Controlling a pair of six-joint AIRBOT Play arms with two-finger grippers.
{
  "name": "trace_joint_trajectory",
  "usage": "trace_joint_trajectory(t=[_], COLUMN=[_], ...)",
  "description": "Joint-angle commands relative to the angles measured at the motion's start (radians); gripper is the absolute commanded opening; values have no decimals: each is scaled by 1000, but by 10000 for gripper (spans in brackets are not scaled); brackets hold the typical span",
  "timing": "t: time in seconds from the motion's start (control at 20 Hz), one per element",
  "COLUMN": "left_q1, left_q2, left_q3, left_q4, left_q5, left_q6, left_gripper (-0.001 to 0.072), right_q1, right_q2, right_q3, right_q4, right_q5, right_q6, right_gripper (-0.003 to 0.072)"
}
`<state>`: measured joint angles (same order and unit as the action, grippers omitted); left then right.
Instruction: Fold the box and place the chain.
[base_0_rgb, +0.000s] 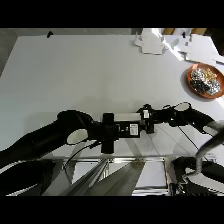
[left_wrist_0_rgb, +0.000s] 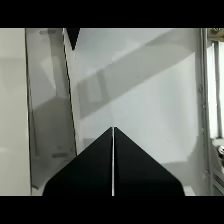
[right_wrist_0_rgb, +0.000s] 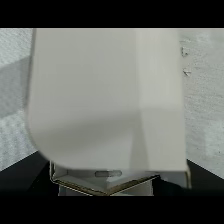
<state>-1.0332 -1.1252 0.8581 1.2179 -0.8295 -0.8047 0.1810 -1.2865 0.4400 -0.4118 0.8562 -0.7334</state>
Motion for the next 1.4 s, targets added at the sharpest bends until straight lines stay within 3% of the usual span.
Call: trace_joint_trajectory(t=[0.0,0.15,0.25,0.55,0.7,0.9,1.05,1.25,1.35], left_q1=[24,127,180,221,225,267,305,330,330], left_q2=[-66,-120,-153,-277,-288,-169,-50,-13,-22], left_q3=[-1,-1,0,-1,0,0,0,-8,-47], left_q4=[21,10,-38,-153,-156,-144,-105,-77,-105], left_q5=[193,512,591,536,517,414,201,-97,-93], left_q6=[73,-48,-95,-93,-93,-92,-46,76,179], left_gripper=[6,4,4,4,5,16,165,165,167], right_q1=[0,1,1,1,0,1,0,1,1], right_q2=[0,0,0,0,0,0,0,0,0], right_q3=[0,0,0,0,0,0,0,0,0], right_q4=[0,0,0,0,0,0,0,0,0], right_q5=[0,0,0,0,0,0,0,0,0], right_q6=[0,0,0,0,0,0,0,0,0], right_gripper=[403,403,403,403,403,403,403,403,403])
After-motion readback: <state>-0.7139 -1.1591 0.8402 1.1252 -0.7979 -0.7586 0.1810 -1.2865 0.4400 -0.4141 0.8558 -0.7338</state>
